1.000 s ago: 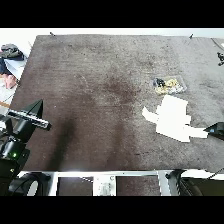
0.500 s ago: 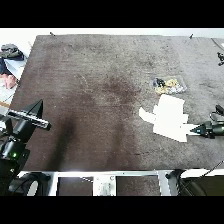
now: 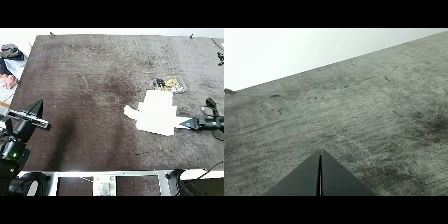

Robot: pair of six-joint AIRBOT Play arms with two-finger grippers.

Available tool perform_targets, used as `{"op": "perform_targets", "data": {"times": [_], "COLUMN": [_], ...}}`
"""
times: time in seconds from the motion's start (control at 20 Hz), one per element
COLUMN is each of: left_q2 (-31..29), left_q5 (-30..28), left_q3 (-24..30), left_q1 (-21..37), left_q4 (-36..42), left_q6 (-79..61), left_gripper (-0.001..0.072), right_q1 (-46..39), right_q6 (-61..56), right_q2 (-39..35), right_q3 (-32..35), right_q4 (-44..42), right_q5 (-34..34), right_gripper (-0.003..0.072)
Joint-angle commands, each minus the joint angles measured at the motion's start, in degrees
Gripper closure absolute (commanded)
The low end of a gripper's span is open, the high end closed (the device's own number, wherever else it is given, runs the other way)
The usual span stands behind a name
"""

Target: Fold the box and place the chain.

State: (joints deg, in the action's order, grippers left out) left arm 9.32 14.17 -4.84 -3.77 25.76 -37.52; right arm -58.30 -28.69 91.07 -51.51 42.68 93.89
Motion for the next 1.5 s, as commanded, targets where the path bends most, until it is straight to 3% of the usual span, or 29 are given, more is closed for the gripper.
{"op": "perform_targets", "data": {"times": [0.0, 0.15, 0.3, 0.4, 0.65, 0.9, 0.95, 1.0, 1.05, 1.25, 1.45], "left_q2": [0.0, 0.0, 0.0, 0.0, 0.0, 0.0, 0.0, 0.0, 0.0, 1.7, 14.1], "left_q5": [0.0, 0.0, 0.0, 0.0, 1.6, 5.8, 7.5, 9.4, 10.8, 9.6, 6.0], "left_q3": [0.0, 0.0, 0.0, 0.0, 0.0, 0.0, 0.0, 0.0, 0.0, -1.6, -9.6], "left_q1": [0.0, 0.0, 0.0, 0.0, 0.0, 0.0, 0.0, 0.0, 0.0, 0.0, 0.0], "left_q4": [0.0, 0.0, 0.0, 0.0, 0.0, 0.0, -0.1, 0.0, 0.1, 0.1, 0.0], "left_q6": [0.0, 0.0, 0.0, 0.0, 0.0, -0.1, -1.4, -3.4, -3.5, -1.1, 2.8], "left_gripper": [0.0698, 0.0698, 0.0698, 0.0698, 0.0698, 0.0697, 0.0663, 0.0295, 0.0031, 0.0052, 0.0053], "right_q1": [12.2, 25.9, 37.4, 43.3, 50.5, 51.6, 51.6, 51.6, 51.6, 51.6, 51.6], "right_q6": [2.2, 1.9, 1.9, 2.0, 1.9, 3.4, 4.8, 5.8, 6.1, 10.7, 11.0], "right_q2": [-4.5, -4.9, -4.9, -4.8, -4.5, -1.2, -0.3, 0.8, 1.6, 2.0, 2.0], "right_q3": [5.9, 6.4, 5.4, 3.6, -1.0, -4.1, -4.4, -4.9, -5.1, -5.0, -5.0], "right_q4": [-12.8, -20.9, -26.1, -26.9, -24.3, -22.6, -22.6, -22.6, -22.8, -24.5, -24.5], "right_q5": [-2.6, -8.2, -21.4, -26.8, -38.2, -42.7, -42.8, -42.8, -43.2, -43.8, -43.6], "right_gripper": [0.0707, 0.0707, 0.0706, 0.0706, 0.0706, 0.0706, 0.0706, 0.0706, 0.0706, 0.0706, 0.0705]}}
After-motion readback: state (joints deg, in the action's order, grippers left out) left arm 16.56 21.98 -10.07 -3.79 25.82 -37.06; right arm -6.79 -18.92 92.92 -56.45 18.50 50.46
